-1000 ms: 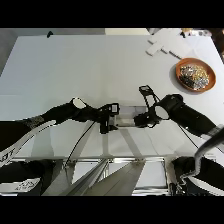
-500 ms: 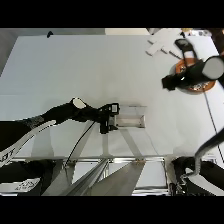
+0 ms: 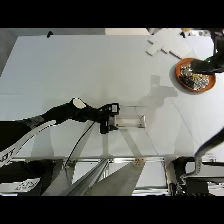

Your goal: Fold the box and place the chain.

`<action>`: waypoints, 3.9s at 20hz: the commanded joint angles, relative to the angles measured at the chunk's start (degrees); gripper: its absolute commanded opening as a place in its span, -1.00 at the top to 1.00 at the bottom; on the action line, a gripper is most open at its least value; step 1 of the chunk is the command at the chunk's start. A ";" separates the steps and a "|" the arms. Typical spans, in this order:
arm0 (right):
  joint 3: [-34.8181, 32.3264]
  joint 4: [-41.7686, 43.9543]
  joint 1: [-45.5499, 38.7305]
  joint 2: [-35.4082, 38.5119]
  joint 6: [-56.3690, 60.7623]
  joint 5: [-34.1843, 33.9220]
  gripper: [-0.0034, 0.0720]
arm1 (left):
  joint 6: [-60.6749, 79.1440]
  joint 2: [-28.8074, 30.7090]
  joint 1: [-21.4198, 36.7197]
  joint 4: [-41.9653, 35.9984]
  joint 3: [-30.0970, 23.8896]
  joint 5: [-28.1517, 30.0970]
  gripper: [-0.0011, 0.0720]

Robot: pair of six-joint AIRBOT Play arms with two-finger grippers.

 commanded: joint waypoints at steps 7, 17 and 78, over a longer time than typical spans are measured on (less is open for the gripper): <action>1.75 1.84 -1.42 -10.45 0.00 -6.58 0.14 | 0.00 0.04 0.00 0.00 -0.02 0.02 0.70; 1.75 3.76 -1.42 -12.55 1.75 -5.73 0.34 | 0.00 0.04 0.00 0.00 -0.02 0.02 0.70; -34.49 32.61 40.54 39.12 -22.14 -4.68 0.87 | 0.00 0.04 0.00 0.00 -0.02 0.02 0.70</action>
